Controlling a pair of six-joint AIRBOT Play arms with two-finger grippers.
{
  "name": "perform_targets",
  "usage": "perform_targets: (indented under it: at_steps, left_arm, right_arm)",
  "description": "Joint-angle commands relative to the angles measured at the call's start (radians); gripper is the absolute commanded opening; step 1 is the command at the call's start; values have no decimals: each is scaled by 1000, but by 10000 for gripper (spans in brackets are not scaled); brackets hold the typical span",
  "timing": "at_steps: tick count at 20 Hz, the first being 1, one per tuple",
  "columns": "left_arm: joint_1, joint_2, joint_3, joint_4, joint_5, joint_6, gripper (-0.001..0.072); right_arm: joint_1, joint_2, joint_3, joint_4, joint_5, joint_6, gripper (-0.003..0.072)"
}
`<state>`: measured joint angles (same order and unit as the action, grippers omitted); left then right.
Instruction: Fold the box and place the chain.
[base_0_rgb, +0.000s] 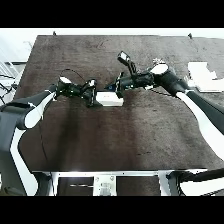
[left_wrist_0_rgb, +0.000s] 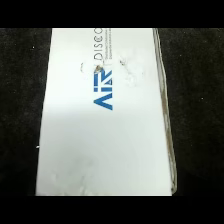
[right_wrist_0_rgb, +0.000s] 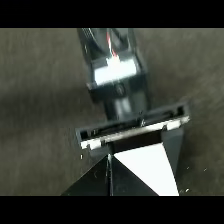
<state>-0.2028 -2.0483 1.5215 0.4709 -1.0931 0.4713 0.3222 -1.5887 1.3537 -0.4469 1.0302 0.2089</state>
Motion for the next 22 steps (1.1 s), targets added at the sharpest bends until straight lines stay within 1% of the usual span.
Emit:
perform_targets:
  at_steps: [1, 3, 6, 7, 8, 11, 13, 15, 16, 19, 22]
  left_arm:
    - [0, 0, 0, 0, 1, 1, 451]
    - [0, 0, 0, 0, 1, 1, 451]
    - [0, 0, 0, 0, 1, 0, 452]
    - [0, 0, 0, 0, 1, 1, 451]
    - [0, 0, 0, 0, 1, 1, 451]
    - [0, 0, 0, 0, 2, 1, 451]
    - [0, 0, 0, 0, 2, 1, 451]
    - [0, 0, 0, 0, 2, 0, 451]
    - [0, 0, 0, 0, 2, 0, 451]
    - [0, 0, 0, 0, 1, 1, 451]
    - [0, 0, 0, 0, 2, 1, 451]
  right_arm:
    - [1, 163, -121, 2, -163, 31, 12]
    - [2, 320, -257, 2, -377, 59, 13]
    - [2, 581, -503, 2, -730, 112, 13]
    - [2, 603, -523, 2, -755, 114, 13]
    - [0, 774, -687, 2, -891, 132, 13]
    - [0, 963, -865, 2, -932, 157, 13]
    - [0, 1073, -970, 2, -1017, 209, 13]
    - [0, 1183, -1081, 2, -1115, 230, 13]
    - [0, 1232, -1134, 3, -1145, 230, 14]
    - [0, 1315, -1238, 2, -1153, 230, 14]
    - [0, 1329, -1297, 2, -1183, 229, 15]
